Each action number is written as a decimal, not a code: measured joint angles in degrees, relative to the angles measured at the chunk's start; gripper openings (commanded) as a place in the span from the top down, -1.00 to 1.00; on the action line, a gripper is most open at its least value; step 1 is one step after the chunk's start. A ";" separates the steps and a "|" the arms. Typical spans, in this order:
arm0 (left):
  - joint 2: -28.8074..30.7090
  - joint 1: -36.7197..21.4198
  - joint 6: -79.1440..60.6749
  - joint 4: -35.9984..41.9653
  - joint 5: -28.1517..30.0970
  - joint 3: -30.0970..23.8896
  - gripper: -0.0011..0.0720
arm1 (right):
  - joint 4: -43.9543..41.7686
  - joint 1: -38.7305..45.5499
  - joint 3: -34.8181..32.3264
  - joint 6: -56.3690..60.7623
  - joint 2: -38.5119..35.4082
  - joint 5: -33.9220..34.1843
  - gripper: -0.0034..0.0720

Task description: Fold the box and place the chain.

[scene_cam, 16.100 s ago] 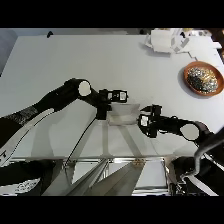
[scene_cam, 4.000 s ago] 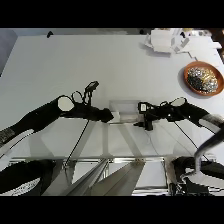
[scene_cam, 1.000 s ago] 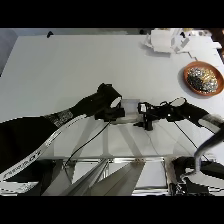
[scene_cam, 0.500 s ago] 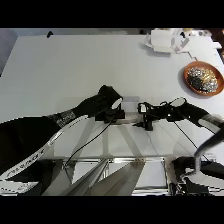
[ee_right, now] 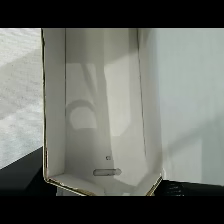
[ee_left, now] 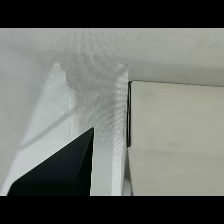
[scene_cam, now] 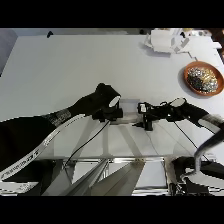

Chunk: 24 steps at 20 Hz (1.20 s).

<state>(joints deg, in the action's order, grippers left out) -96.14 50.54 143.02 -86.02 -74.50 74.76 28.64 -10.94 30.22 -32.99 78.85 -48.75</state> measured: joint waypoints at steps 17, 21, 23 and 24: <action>26.08 -9.03 -58.69 5.46 -3.56 -7.96 -0.64 | 0.00 0.00 0.00 -0.09 0.00 0.07 -0.05; 37.68 -13.75 -84.39 16.04 4.39 -22.45 -0.84 | 0.00 0.00 0.00 -0.09 0.00 0.04 -0.05; 40.57 -17.57 -96.70 22.23 7.56 -29.05 -0.91 | 0.00 0.00 0.00 -0.11 0.00 0.04 -0.05; 40.98 -19.58 -102.38 24.83 8.74 -31.67 -0.95 | 0.00 0.00 0.00 -0.11 0.00 0.04 -0.05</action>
<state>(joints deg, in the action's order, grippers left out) -55.16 30.96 40.64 -61.19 -65.76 43.09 28.64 -10.94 30.22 -33.10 78.85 -48.71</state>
